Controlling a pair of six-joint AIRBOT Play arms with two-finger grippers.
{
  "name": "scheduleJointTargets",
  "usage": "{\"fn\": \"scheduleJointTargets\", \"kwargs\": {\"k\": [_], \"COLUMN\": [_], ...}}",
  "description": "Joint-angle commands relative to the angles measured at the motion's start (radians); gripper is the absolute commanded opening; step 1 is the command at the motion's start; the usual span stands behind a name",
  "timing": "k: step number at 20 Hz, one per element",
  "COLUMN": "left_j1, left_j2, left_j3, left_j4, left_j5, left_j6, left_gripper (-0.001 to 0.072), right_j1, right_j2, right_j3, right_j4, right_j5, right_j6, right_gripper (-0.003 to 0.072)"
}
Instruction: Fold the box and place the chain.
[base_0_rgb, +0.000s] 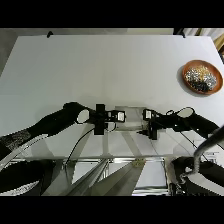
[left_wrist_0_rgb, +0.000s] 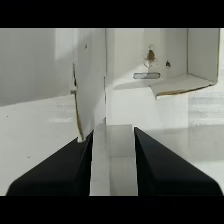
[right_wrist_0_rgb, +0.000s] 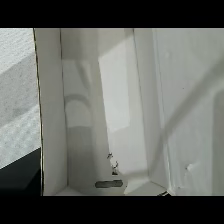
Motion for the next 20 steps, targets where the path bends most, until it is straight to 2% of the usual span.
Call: {"fn": "scheduleJointTargets", "kwargs": {"k": [1,16,19,20], "left_j1": [0.001,-0.002,-0.005,-0.008], "left_j2": [-0.002,-0.038,-0.026,-0.018], "left_j3": [0.0,0.0,0.0,0.0], "left_j4": [-0.001,-0.024,-0.027,-0.027], "left_j5": [0.01,0.049,0.048,0.044], "left_j6": [0.055,0.089,0.102,0.119], "left_gripper": [0.0295,0.0293,0.0262,0.023], "right_j1": [0.0,0.0,0.0,0.0], "right_j2": [0.0,0.0,0.0,0.0], "right_j3": [0.0,0.0,0.0,0.0], "right_j4": [0.0,0.0,0.0,0.0], "right_j5": [0.0,0.0,0.0,0.0], "right_j6": [0.0,0.0,0.0,0.0], "right_gripper": [0.0343,0.0343,0.0343,0.0343]}}
